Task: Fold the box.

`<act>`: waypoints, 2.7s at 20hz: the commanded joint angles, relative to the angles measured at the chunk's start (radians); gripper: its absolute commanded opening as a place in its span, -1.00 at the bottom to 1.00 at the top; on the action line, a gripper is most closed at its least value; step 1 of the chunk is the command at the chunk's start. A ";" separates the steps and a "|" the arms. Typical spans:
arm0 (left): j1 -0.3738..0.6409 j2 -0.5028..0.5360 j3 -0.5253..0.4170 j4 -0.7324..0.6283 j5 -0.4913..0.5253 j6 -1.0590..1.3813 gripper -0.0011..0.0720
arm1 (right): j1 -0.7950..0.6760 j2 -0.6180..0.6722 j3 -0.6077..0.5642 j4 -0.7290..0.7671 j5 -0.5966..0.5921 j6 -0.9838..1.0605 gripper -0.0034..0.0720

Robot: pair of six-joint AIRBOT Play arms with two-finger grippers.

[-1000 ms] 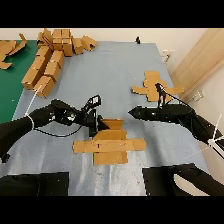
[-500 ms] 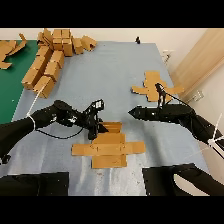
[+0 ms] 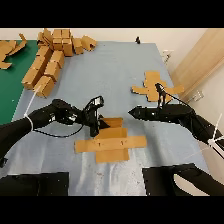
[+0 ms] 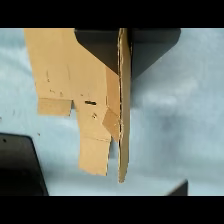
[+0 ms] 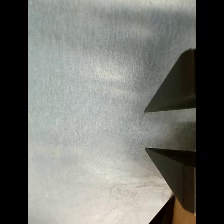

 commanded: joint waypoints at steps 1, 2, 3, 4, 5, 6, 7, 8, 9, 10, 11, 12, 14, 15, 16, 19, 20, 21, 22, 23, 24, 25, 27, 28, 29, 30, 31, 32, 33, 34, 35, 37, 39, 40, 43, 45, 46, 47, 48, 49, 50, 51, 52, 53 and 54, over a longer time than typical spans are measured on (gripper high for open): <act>-0.001 0.045 -0.032 -0.146 0.035 0.131 -0.94 | 0.000 0.000 0.000 0.000 0.001 0.000 0.06; -0.002 0.048 -0.051 -0.166 0.034 0.162 -0.93 | 0.000 0.000 0.000 0.000 0.002 0.000 0.06; -0.008 0.048 -0.068 -0.164 0.032 0.178 -0.93 | 0.000 0.000 0.000 0.000 0.002 0.000 0.06; -0.022 0.048 -0.084 -0.153 0.033 0.187 -0.93 | 0.001 0.000 0.000 0.000 0.003 0.000 0.06; -0.041 0.048 -0.095 -0.136 0.033 0.193 -0.94 | 0.000 0.000 0.000 0.000 0.004 0.000 0.06; -0.061 0.048 -0.102 -0.127 0.045 0.203 -0.93 | 0.000 0.000 0.000 0.000 0.007 0.000 0.06; -0.085 0.048 -0.103 -0.118 0.079 0.206 -0.93 | 0.000 0.000 0.000 0.000 0.011 0.000 0.06; -0.106 0.053 -0.103 -0.118 0.119 0.209 -0.93 | 0.000 0.000 0.000 0.000 0.012 0.000 0.06; -0.127 0.061 -0.103 -0.118 0.151 0.222 -0.94 | 0.000 0.000 0.000 0.000 0.011 -0.001 0.06; -0.142 0.071 -0.103 -0.118 0.168 0.234 -0.94 | 0.001 0.000 0.000 0.000 0.011 -0.001 0.06; -0.153 0.080 -0.103 -0.116 0.174 0.234 -0.93 | 0.000 0.000 0.000 0.000 0.011 -0.001 0.06; -0.162 0.089 -0.103 -0.108 0.171 0.234 -0.93 | 0.000 0.000 0.000 -0.001 0.011 -0.001 0.06; -0.169 0.098 -0.108 -0.094 0.171 0.224 -0.93 | 0.000 0.000 0.000 0.000 0.011 -0.001 0.06; -0.169 0.098 -0.116 -0.093 0.171 0.216 -0.93 | 0.000 0.000 0.000 -0.001 0.011 -0.001 0.06; -0.169 0.098 -0.127 -0.090 0.171 0.210 -0.93 | 0.000 0.000 0.000 -0.001 0.011 -0.001 0.06; -0.169 0.098 -0.151 -0.072 0.171 0.189 -0.93 | 0.001 0.000 0.000 0.000 0.011 -0.001 0.06; -0.168 0.098 -0.153 -0.065 0.171 0.179 -0.93 | 0.001 0.000 0.000 0.000 0.011 -0.001 0.06; -0.168 0.098 -0.153 -0.065 0.170 0.171 -0.93 | 0.001 0.000 0.000 0.000 0.011 -0.001 0.06; -0.169 0.098 -0.153 -0.065 0.171 0.166 -0.93 | 0.000 0.000 0.000 0.000 0.011 -0.001 0.06; -0.169 0.098 -0.152 -0.065 0.171 0.167 -0.93 | 0.000 0.000 0.000 0.000 0.011 -0.001 0.06; -0.167 0.104 -0.151 -0.065 0.190 0.176 -0.93 | 0.001 0.000 0.000 0.000 0.011 -0.001 0.06; -0.166 0.117 -0.150 -0.065 0.242 0.195 -0.93 | 0.001 0.000 0.000 0.000 0.011 -0.001 0.06; -0.160 0.149 -0.142 -0.066 0.333 0.235 -0.93 | 0.001 0.000 0.000 0.000 0.011 -0.001 0.06; -0.150 0.158 -0.137 -0.066 0.333 0.237 -0.93 | 0.001 0.000 0.000 0.000 0.011 -0.001 0.06; -0.140 0.161 -0.131 -0.066 0.321 0.242 -0.93 | 0.001 0.000 0.000 0.000 0.011 -0.001 0.06; -0.132 0.160 -0.129 -0.066 0.317 0.264 -0.93 | 0.001 0.000 0.000 0.000 0.013 -0.001 0.06; -0.128 0.160 -0.129 -0.066 0.320 0.290 -0.93 | 0.001 0.000 0.000 0.000 0.015 0.000 0.06; -0.123 0.158 -0.129 -0.066 0.325 0.304 -0.93 | 0.001 0.000 0.000 0.000 0.019 -0.001 0.06; -0.122 0.157 -0.129 -0.066 0.331 0.306 -0.93 | 0.001 0.000 0.000 0.000 0.020 -0.001 0.06; -0.123 0.154 -0.130 -0.067 0.333 0.297 -0.93 | 0.001 0.000 0.000 0.000 0.020 -0.001 0.06; -0.123 0.149 -0.135 -0.077 0.324 0.294 -0.93 | 0.003 0.000 0.000 0.000 0.021 -0.001 0.06; -0.125 0.145 -0.151 -0.101 0.298 0.295 -0.93 | 0.006 0.000 0.000 0.002 0.026 -0.001 0.06; -0.125 0.146 -0.164 -0.114 0.289 0.294 -0.94 | 0.009 0.000 0.000 0.003 0.027 -0.001 0.06; -0.125 0.146 -0.169 -0.124 0.283 0.294 -0.93 | 0.009 0.000 0.000 0.003 0.027 -0.001 0.06; -0.125 0.146 -0.179 -0.145 0.248 0.290 -0.93 | 0.009 0.000 0.000 0.003 0.027 -0.001 0.06; -0.125 0.146 -0.179 -0.141 0.245 0.259 -0.93 | 0.009 0.000 0.000 0.003 0.027 -0.001 0.06; -0.125 0.146 -0.179 -0.141 0.240 0.241 -0.93 | 0.009 0.000 0.000 0.003 0.027 -0.001 0.06; -0.125 0.146 -0.179 -0.140 0.224 0.227 -0.93 | 0.008 0.000 0.000 0.003 0.027 -0.001 0.06; -0.125 0.146 -0.179 -0.140 0.203 0.213 -0.93 | 0.008 0.000 0.000 0.003 0.027 -0.001 0.06; -0.125 0.146 -0.179 -0.138 0.188 0.198 -0.93 | 0.009 0.000 0.000 0.002 0.027 -0.001 0.06; -0.125 0.146 -0.179 -0.134 0.177 0.182 -0.93 | 0.008 0.000 0.000 0.002 0.027 -0.001 0.06; -0.125 0.146 -0.179 -0.133 0.177 0.161 -0.93 | 0.008 0.000 0.000 0.002 0.027 -0.001 0.06; -0.125 0.146 -0.181 -0.133 0.177 0.151 -0.93 | 0.009 0.000 0.000 0.002 0.027 -0.001 0.06; -0.125 0.146 -0.183 -0.126 0.177 0.147 -0.93 | 0.008 0.000 0.000 0.002 0.027 -0.001 0.06; -0.125 0.146 -0.183 -0.103 0.177 0.147 -0.93 | 0.008 0.000 0.000 0.002 0.027 -0.001 0.06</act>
